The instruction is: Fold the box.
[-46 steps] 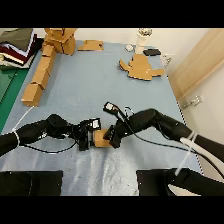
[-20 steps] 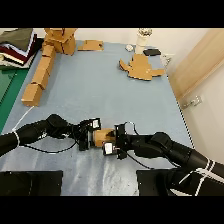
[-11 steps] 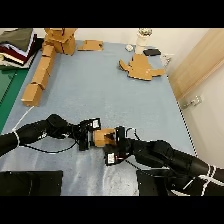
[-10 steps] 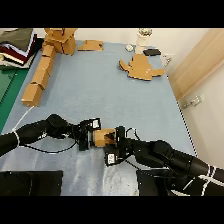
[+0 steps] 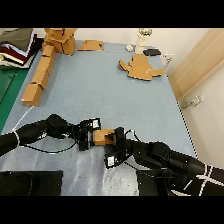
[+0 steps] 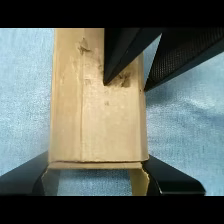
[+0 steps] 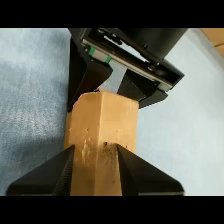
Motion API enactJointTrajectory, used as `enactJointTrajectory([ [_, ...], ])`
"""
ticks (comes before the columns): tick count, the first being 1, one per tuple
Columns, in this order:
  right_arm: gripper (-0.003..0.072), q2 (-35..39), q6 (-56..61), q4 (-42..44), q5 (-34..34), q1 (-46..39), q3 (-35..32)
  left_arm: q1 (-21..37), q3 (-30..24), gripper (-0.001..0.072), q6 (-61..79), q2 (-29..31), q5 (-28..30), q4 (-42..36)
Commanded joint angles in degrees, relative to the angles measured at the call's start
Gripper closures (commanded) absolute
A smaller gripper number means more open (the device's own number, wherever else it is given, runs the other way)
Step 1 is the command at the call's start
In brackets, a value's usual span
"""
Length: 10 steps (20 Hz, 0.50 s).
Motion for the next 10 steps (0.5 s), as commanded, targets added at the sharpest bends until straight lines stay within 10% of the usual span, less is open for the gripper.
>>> enactJointTrajectory([
  [1, 0.0277, -1.0, 0.0, -0.5, 0.9, 0.0, -0.1, 0.0, 0.0, 0.0250, 0.0, 0.0, 0.0, 0.0],
  [10, 0.0408, -0.9, 0.0, -2.2, 2.7, 0.0, 0.0, 0.0, 0.0, 0.0250, 0.0, 0.0, 0.0, 0.0],
])
